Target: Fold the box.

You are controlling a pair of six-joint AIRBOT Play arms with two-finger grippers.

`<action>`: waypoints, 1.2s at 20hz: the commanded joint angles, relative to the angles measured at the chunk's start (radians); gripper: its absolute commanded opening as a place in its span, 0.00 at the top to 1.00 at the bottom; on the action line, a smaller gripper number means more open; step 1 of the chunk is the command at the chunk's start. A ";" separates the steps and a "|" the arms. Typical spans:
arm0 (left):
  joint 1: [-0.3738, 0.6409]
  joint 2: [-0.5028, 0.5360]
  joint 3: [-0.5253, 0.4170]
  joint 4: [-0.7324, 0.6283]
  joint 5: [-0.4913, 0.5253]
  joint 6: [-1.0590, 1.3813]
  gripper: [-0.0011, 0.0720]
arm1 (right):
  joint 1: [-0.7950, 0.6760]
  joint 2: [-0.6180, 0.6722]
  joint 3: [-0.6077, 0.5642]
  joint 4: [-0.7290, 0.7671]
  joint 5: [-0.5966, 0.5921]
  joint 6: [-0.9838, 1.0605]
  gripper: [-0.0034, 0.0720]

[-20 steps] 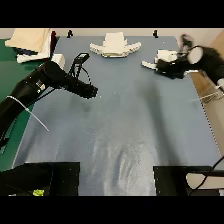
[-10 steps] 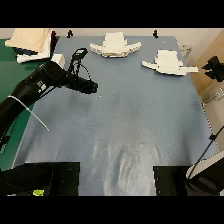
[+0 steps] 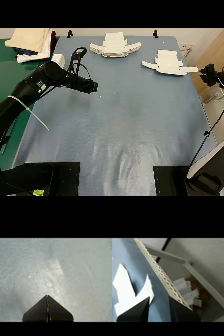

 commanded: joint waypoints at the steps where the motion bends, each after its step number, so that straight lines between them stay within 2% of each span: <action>1: 0.000 0.000 0.000 0.000 0.003 0.000 0.96 | 0.003 -0.052 0.007 0.267 -0.048 -0.151 0.46; 6: 0.000 0.000 0.000 0.000 0.003 0.000 0.96 | 0.017 -0.055 0.007 0.324 -0.088 -0.204 0.48; 8: 0.000 0.000 0.000 0.000 0.003 0.000 0.96 | 0.021 -0.055 0.007 0.323 -0.092 -0.204 0.59; 10: 0.000 0.000 0.000 0.000 0.003 0.000 0.96 | 0.023 -0.055 0.008 0.325 -0.088 -0.204 0.59; 16: 0.000 0.000 0.000 0.000 0.003 0.000 0.96 | 0.026 -0.054 0.008 0.332 -0.027 -0.200 0.59; 17: 0.000 0.000 0.000 0.000 0.003 0.000 0.96 | 0.026 -0.054 0.008 0.332 -0.006 -0.200 0.68; 18: 0.000 0.000 0.000 0.000 0.002 0.000 0.96 | 0.026 -0.054 0.008 0.332 0.010 -0.200 0.70; 21: 0.000 0.000 0.000 0.000 0.002 0.000 0.96 | 0.026 -0.054 0.008 0.331 0.037 -0.200 0.70; 22: 0.000 0.000 0.000 0.000 0.002 0.000 0.96 | 0.026 -0.054 0.008 0.330 0.049 -0.200 0.75; 24: 0.000 0.000 0.000 -0.001 0.003 0.000 0.96 | 0.026 -0.054 0.008 0.330 0.067 -0.200 0.75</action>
